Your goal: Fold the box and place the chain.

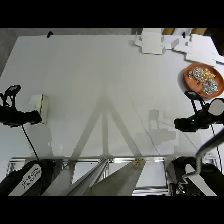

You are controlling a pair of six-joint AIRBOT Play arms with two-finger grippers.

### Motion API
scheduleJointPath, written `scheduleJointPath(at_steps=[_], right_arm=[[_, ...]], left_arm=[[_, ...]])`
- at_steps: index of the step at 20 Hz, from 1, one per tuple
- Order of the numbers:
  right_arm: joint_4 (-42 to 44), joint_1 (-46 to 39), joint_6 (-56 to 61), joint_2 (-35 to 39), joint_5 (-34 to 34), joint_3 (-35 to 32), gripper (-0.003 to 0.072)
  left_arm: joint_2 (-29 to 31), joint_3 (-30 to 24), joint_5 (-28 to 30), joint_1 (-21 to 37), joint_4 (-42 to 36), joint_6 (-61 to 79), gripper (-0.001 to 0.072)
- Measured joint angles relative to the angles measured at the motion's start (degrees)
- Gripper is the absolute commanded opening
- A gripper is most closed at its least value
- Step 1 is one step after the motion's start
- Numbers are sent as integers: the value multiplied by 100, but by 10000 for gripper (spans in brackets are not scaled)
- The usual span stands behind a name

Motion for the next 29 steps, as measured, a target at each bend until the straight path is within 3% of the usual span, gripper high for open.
scheduleJointPath(at_steps=[4, 14, 29], right_arm=[[0, 0, 0, 0, 2, 0, 18], [-2, 0, 0, 0, 2, 0, 18], [-2, 0, 2, 0, 2, 0, 18]], left_arm=[[490, 0, -151, -107, 2, -195, 693], [2638, 0, -317, -601, 4, -280, 693], [2962, 0, -105, -935, 0, -286, 693]])
